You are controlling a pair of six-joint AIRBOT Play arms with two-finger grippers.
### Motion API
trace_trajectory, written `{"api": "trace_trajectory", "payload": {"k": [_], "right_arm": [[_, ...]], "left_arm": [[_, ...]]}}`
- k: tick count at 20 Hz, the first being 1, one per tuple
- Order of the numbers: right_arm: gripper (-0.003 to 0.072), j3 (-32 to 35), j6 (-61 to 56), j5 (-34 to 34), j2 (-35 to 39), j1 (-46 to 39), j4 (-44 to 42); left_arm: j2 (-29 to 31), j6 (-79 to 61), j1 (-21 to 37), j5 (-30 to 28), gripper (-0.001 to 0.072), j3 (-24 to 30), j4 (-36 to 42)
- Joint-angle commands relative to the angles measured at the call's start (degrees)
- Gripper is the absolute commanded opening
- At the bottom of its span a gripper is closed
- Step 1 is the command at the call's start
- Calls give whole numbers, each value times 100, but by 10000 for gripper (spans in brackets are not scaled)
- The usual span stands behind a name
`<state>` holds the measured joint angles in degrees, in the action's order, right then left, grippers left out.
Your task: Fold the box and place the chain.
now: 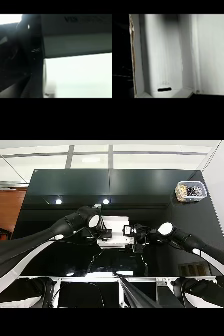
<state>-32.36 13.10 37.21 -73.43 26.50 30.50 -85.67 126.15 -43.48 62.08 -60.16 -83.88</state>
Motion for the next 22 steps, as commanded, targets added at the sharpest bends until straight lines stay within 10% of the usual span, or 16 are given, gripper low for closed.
{"api": "trace_trajectory", "payload": {"k": [1,3,6,8,11,13,15,17,19,20,22], "right_arm": [[316,0,0,4,-4,4,0],[316,0,2,4,-4,4,0],[317,0,0,4,-4,4,0],[316,0,0,4,-4,4,0],[316,0,0,4,-4,4,0],[316,0,0,4,-4,4,0],[316,0,0,4,-4,4,0],[316,0,0,4,-4,4,0],[316,0,2,4,-4,4,0],[316,0,0,4,-4,4,0],[316,0,2,4,-4,4,0]], "left_arm": [[-74,238,-101,9,483,-22,13],[-74,306,-101,-17,275,-57,9],[-68,308,-101,0,274,-72,11],[-68,315,-101,-22,24,-72,15],[-68,310,-101,-35,24,-101,24],[-68,317,-96,-9,140,-103,92],[-68,328,-101,2,517,-103,199],[-68,330,-98,79,523,-101,173],[-68,332,-98,96,335,-101,68],[-68,330,-98,96,49,-101,48],[-68,330,-101,79,23,-101,46]]}}
